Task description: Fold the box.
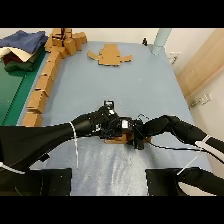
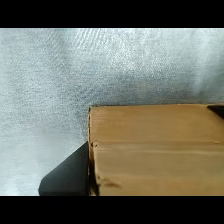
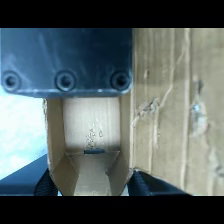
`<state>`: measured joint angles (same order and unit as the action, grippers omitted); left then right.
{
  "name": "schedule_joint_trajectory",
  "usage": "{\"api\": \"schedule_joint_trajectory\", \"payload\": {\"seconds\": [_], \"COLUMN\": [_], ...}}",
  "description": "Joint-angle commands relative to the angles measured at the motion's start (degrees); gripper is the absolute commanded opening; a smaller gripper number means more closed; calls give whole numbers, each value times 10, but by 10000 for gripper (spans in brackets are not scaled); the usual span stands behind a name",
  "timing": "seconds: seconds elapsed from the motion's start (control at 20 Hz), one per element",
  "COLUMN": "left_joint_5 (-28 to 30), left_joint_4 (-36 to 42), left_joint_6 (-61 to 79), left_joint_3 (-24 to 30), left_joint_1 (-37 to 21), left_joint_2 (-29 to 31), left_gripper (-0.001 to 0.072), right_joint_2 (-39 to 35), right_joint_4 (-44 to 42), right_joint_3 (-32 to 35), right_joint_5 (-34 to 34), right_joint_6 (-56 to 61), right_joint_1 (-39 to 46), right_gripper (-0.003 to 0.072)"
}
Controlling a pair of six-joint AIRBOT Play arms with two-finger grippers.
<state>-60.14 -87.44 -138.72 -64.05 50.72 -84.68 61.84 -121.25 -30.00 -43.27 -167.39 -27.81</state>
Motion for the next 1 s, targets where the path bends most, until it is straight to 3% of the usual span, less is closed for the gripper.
{"api": "schedule_joint_trajectory", "payload": {"seconds": [0.0,0.05,0.1,0.15,0.5,0.95], "left_joint_5": [-1,-1,-1,-3,-63,-75], "left_joint_4": [1,1,2,4,22,261], "left_joint_6": [1,1,0,-2,2,150], "left_joint_3": [-1,-1,-1,-1,-30,-35], "left_joint_1": [0,0,0,0,-15,-153], "left_joint_2": [0,0,0,0,0,1], "left_gripper": [17,51,327,437,423,424], "right_joint_2": [0,0,0,0,0,0], "right_joint_4": [0,0,0,0,0,0], "right_joint_3": [0,0,0,0,0,0], "right_joint_5": [2,2,2,2,2,2], "right_joint_6": [0,0,0,0,0,0], "right_joint_1": [0,0,0,0,0,0], "right_gripper": [510,510,510,510,510,510]}}
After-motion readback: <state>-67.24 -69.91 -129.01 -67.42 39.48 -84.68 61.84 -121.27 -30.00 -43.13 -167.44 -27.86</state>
